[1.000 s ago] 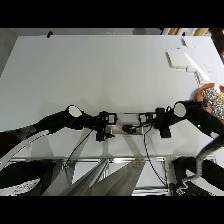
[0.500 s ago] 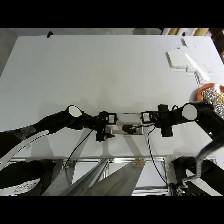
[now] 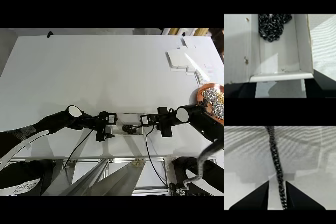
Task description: Fold the box and place the chain.
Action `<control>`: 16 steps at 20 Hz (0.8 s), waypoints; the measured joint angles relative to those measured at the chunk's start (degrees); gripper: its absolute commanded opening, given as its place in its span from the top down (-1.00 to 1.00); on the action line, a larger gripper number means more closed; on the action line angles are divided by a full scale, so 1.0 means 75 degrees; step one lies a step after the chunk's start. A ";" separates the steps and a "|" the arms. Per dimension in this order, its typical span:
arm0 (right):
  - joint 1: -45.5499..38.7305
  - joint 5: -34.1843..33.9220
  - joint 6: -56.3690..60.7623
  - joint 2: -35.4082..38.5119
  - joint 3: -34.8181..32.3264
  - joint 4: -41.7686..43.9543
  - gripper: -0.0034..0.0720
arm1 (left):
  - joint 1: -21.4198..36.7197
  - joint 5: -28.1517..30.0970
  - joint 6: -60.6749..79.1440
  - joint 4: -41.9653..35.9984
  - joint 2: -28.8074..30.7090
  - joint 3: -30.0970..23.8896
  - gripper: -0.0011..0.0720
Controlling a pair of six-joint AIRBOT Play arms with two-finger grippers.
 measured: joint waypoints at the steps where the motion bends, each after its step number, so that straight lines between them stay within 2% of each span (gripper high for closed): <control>1: -0.0003 0.0000 0.0003 -0.0023 -0.0003 0.0006 0.72 | 0.0000 0.0000 0.0000 0.0000 0.0000 0.0000 0.23; 2: 0.0000 0.0020 0.0000 -0.0035 -0.0009 0.0003 0.87 | 0.0000 0.0000 0.0000 0.0000 0.0000 0.0000 0.23; 6: 0.0003 0.0082 0.0029 0.0082 -0.0032 -0.0058 0.87 | 0.0000 0.0000 0.0000 0.0000 0.0000 0.0000 0.23; 9: 0.0000 0.0761 0.0064 0.0711 -0.0029 0.0102 0.87 | 0.0000 0.0000 0.0000 0.0000 0.0000 0.0000 0.23; 12: 0.0058 0.1309 0.0073 0.1708 -0.0029 0.1547 0.87 | 0.0000 0.0000 0.0000 0.0000 0.0000 0.0000 0.23; 16: 0.0813 0.0833 0.0058 0.2751 -0.0029 0.3643 0.87 | 0.0000 0.0000 0.0000 0.0000 0.0000 0.0000 0.23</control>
